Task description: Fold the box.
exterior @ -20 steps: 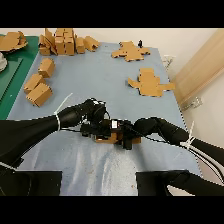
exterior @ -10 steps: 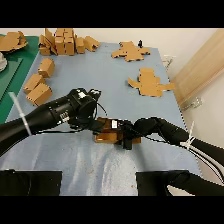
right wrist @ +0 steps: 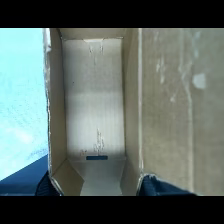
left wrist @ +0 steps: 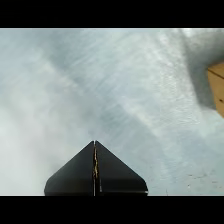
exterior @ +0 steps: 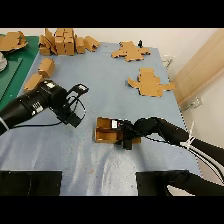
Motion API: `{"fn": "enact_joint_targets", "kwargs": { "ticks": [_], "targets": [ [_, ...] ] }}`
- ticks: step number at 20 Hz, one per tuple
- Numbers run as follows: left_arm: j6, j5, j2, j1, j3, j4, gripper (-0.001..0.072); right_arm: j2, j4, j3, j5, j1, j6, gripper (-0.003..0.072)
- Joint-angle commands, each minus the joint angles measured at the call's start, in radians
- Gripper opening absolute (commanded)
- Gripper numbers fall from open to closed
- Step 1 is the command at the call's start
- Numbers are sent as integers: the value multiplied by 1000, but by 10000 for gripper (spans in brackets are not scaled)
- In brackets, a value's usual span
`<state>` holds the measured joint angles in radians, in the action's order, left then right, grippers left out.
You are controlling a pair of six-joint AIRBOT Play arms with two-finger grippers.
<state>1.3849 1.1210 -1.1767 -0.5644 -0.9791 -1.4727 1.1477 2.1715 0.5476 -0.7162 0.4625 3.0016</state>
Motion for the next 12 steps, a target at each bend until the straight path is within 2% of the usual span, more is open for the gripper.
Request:
{"fn": "enact_joint_targets", "kwargs": {
  "ticks": [1, 3, 5, 7, 9, 12],
  "targets": [
    [-791, -211, -94, 286, 37, 652, 13, 0, 0, 0, 0, 1, 0, 540],
    [-1138, -232, -182, 399, 37, 1030, 14, 0, 0, 0, 0, 0, 0, 540],
    [-1378, -225, -259, 462, 37, 1244, 14, 0, 0, 0, 0, 1, 0, 540],
    [-1615, -160, -307, 479, 37, 1211, 13, 0, 0, 0, 0, 0, 0, 540],
    [-1732, -58, -328, 465, 37, 1143, 14, 0, 0, 0, 0, 1, 0, 540],
    [-1781, 58, -325, 408, 43, 1052, 11, 0, 0, 0, 0, 0, 0, 540]
  ]
}}
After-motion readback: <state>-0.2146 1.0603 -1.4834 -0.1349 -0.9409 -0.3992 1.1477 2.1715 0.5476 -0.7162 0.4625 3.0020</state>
